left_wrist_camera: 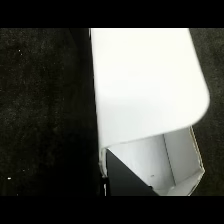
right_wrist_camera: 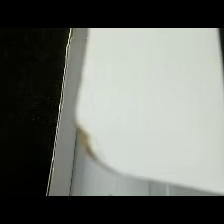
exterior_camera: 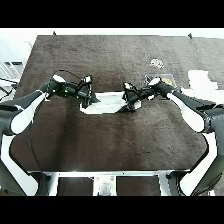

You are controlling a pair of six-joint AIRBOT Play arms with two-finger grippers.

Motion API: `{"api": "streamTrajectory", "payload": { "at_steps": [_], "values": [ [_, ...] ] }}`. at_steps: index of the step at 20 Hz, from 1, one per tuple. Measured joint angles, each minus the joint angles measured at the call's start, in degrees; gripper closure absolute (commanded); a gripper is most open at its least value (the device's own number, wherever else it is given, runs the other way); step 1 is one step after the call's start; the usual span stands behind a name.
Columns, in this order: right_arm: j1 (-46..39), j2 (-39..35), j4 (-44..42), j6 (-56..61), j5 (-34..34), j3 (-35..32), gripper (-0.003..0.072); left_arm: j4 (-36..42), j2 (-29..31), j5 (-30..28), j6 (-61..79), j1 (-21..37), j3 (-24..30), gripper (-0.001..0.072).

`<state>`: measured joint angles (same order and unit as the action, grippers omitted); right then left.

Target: Fold the box and place the chain.

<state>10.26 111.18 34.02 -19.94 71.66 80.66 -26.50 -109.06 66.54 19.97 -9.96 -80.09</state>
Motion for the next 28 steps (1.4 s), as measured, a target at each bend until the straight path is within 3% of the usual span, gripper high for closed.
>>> {"api": "streamTrajectory", "payload": {
  "at_steps": [21, 22, 23, 24, 26, 27, 28],
  "values": [
    [-0.55, 0.11, 1.38, 1.79, -1.14, 0.09, 0.005, 0.02, 0.0, -0.04, 0.0, 0.0, 0.0, 0.0688],
    [-0.52, 0.11, 1.51, 1.81, -1.16, 0.09, 0.0123, 0.02, 0.0, -0.04, 0.02, 0.0, 0.0, 0.0688],
    [-0.52, 0.11, 1.53, 1.86, -1.18, 0.09, 0.0257, 0.0, 0.0, 0.0, 0.02, 0.0, 0.0, 0.0688],
    [-0.5, 0.11, 1.51, 2.01, -1.18, 0.11, 0.0294, 0.0, 0.0, 0.09, 0.02, 0.0, 0.0, 0.0688],
    [-0.44, 0.11, 1.62, 2.01, -1.2, 0.11, 0.0291, 0.0, 0.0, 0.07, 0.02, 0.0, 0.02, 0.0688],
    [-0.42, 0.11, 1.68, 2.01, -1.2, 0.11, 0.0223, 0.0, 0.0, 0.07, 0.02, 0.0, 0.0, 0.0688],
    [-0.37, 0.11, 1.75, 2.01, -1.2, 0.11, 0.0206, 0.0, 0.0, 0.04, 0.02, 0.0, 0.0, 0.0688]
  ]
}}
